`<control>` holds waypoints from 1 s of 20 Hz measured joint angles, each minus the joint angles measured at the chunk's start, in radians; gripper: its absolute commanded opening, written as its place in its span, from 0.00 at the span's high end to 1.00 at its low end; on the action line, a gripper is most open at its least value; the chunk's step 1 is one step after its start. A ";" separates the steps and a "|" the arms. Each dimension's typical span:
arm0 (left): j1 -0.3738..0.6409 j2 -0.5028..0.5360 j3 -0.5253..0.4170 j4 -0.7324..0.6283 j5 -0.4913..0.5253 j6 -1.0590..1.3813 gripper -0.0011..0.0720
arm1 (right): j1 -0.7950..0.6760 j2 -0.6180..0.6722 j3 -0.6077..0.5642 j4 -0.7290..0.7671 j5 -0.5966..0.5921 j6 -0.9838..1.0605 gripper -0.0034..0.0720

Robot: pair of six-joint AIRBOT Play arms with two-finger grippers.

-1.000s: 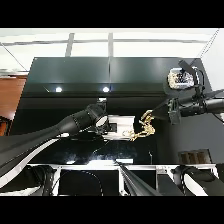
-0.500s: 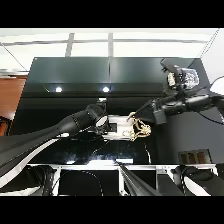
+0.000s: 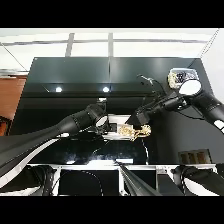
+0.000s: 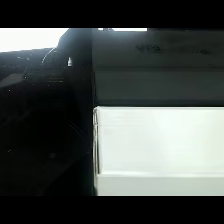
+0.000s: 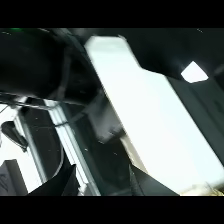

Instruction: Fold the box and place the chain.

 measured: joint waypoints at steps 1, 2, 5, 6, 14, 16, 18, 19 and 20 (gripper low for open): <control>0.000 0.000 0.000 0.000 0.000 0.000 0.94 | -0.031 0.006 0.000 -0.008 0.023 0.000 0.44; 0.000 0.000 0.000 0.000 0.000 0.000 0.94 | -0.074 0.018 0.000 -0.020 0.050 0.000 0.44; 0.000 0.000 0.000 0.000 0.000 0.000 0.94 | -0.244 0.088 -0.027 -0.084 0.095 -0.005 0.44; 0.000 0.000 0.000 0.000 0.000 0.000 0.94 | -0.301 0.113 -0.053 -0.100 0.087 -0.019 0.44; 0.000 0.000 0.000 0.000 0.000 0.000 0.94 | -0.369 0.193 -0.381 -0.150 -0.291 -0.411 0.00; 0.000 0.000 0.000 0.000 0.000 0.000 0.94 | -0.323 0.193 -0.413 -0.157 -0.332 -0.536 0.00; 0.000 0.000 0.000 0.000 0.000 0.000 0.94 | -0.282 0.190 -0.430 -0.183 -0.363 -0.650 0.00; 0.000 0.000 0.000 0.000 0.000 0.000 0.94 | -0.266 0.188 -0.435 -0.202 -0.372 -0.694 0.00; 0.000 0.000 0.000 0.000 0.000 0.000 0.94 | -0.253 0.184 -0.438 -0.218 -0.382 -0.729 0.00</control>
